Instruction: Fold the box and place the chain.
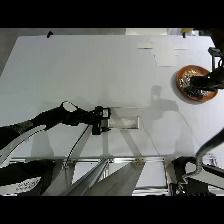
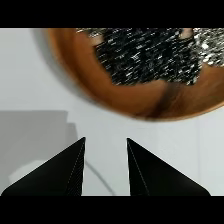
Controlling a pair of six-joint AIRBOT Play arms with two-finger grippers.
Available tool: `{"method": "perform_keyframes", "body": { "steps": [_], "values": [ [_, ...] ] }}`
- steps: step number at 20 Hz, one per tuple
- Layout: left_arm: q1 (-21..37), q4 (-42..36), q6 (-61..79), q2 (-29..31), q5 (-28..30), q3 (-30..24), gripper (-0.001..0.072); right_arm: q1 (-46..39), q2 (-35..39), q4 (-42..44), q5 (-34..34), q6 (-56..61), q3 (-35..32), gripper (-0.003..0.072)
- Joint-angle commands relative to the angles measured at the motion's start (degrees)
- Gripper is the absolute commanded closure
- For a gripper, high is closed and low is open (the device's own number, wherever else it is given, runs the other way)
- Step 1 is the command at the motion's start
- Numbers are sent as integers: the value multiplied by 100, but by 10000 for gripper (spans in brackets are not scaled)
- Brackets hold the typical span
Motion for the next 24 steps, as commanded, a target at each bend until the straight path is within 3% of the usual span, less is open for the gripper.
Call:
{"method": "perform_keyframes", "body": {
  "steps": [1,7,13,18,19,20,24],
  "values": [
    [0,2,0,4,2,2,573,-407,-680,-28,-459,-199,120,428],
    [0,2,0,4,2,0,573,-407,-1314,-407,-793,118,122,430],
    [0,2,0,4,2,0,573,-407,-1429,-402,-1366,142,122,431],
    [0,2,0,4,2,0,573,-407,-1598,-361,-1117,136,122,435],
    [0,2,0,4,0,2,573,-407,-1600,-358,-1014,122,122,497],
    [0,2,0,4,0,0,573,-407,-1582,-358,-942,37,122,673],
    [0,2,0,4,2,0,573,-407,-1279,-431,-828,46,122,666]
  ]
}}
